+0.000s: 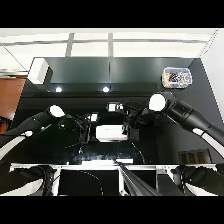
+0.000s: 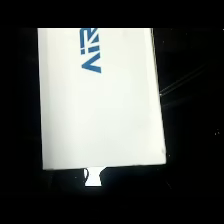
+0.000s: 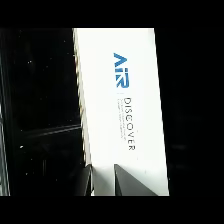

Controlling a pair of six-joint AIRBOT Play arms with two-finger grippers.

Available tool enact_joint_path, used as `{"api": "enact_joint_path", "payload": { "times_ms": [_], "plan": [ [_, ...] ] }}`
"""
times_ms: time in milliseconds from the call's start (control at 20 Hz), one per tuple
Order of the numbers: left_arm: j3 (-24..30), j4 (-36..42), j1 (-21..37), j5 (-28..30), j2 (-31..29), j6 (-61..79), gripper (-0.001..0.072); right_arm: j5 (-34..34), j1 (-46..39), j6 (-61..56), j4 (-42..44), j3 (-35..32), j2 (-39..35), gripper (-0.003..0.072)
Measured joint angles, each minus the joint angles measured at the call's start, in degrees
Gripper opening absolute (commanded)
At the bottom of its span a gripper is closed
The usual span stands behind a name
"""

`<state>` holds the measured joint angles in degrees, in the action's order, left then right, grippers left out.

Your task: Fold the box and place the chain.

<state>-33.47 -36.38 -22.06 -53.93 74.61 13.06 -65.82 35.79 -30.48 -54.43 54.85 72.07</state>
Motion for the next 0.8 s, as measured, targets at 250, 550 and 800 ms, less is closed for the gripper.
{"api": "enact_joint_path", "payload": {
  "times_ms": [250,550,800],
  "plan": [
    [0.0,0.0,0.0,0.1,0.0,0.0,0.0400,1.2,0.4,-0.1,0.4,-0.9,0.0,0.0174],
    [0.0,0.0,0.0,0.1,0.0,-0.1,0.0400,2.9,1.5,-3.3,0.7,-1.7,-0.6,0.0172],
    [0.0,0.0,0.0,0.1,0.0,-0.1,0.0401,-1.0,-5.0,-19.0,2.4,-1.9,-5.6,0.0016]
  ]
}}
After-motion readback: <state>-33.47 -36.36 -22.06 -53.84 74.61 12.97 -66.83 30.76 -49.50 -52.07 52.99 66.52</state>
